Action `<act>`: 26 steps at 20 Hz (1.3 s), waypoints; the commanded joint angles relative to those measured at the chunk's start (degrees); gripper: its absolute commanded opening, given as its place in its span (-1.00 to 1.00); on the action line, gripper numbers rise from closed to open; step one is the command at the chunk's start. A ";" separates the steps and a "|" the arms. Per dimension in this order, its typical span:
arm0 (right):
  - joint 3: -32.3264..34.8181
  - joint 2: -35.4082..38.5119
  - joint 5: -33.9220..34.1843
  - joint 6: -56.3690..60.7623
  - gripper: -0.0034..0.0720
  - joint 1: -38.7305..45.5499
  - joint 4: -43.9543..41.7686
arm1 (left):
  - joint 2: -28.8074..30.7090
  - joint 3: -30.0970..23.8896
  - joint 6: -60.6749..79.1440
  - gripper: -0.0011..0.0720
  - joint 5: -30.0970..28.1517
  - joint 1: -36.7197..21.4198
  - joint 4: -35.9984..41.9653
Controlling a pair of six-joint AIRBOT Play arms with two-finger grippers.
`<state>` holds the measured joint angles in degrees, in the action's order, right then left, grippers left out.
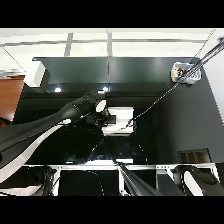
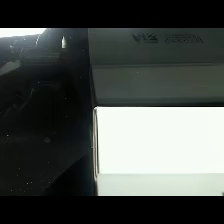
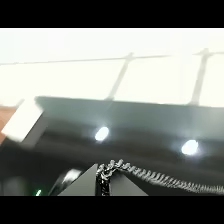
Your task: Fold the box and place the chain.
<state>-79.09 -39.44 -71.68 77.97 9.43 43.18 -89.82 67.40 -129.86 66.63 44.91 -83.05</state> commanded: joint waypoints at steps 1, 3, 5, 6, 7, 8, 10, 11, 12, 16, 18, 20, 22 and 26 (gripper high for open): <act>4.63 0.61 -8.85 -0.09 -0.83 -0.79 -4.52 | 0.00 0.02 0.00 -0.88 0.02 -0.04 0.00; 10.86 0.61 -10.08 0.44 -0.83 -2.99 -5.84 | 0.00 0.02 0.02 -0.88 0.02 -0.04 0.00; 18.01 0.59 -7.41 0.44 -0.83 -6.21 -8.48 | 0.00 0.02 0.00 -0.88 0.02 -0.04 0.00; 21.55 0.59 -5.05 0.44 -0.83 -8.11 -10.40 | 0.00 0.02 0.00 -0.88 0.04 -0.04 0.00; 25.35 0.57 -2.05 0.44 -0.83 -10.49 -11.91 | 0.00 0.02 0.00 -0.88 0.04 -0.04 0.00; 28.96 0.55 1.20 0.44 -0.83 -12.96 -12.90 | 0.00 0.02 0.00 -0.88 0.04 -0.04 0.00; 34.58 -0.17 7.06 0.44 -0.83 -17.59 -15.30 | 0.00 0.02 0.00 -0.88 0.07 -0.04 0.00; 36.79 -1.01 10.08 0.44 -0.83 -20.06 -16.55 | 0.00 0.02 0.00 -0.88 0.04 -0.04 0.00; 38.40 -1.95 12.87 0.44 -0.83 -22.51 -17.22 | 0.00 0.02 0.00 -0.88 0.07 -0.04 -0.02; 39.50 -7.04 18.56 0.44 -0.83 -29.05 -17.68 | 0.00 0.02 0.00 -0.88 0.07 -0.04 0.00; 39.50 -9.27 21.11 0.44 -0.83 -30.42 -17.64 | 0.00 0.02 0.02 -0.88 0.04 -0.04 -0.02; 39.50 -10.84 21.59 0.44 -0.83 -30.49 -16.79 | 0.00 0.02 0.00 -0.88 0.07 -0.04 0.00; 39.50 -11.50 21.55 0.46 -0.83 -30.51 -15.50 | 0.00 0.02 0.00 -0.88 0.07 -0.04 0.00; 39.50 -11.56 20.26 0.44 -0.83 -30.51 -15.43 | 0.00 0.02 0.00 -0.88 0.04 -0.04 0.00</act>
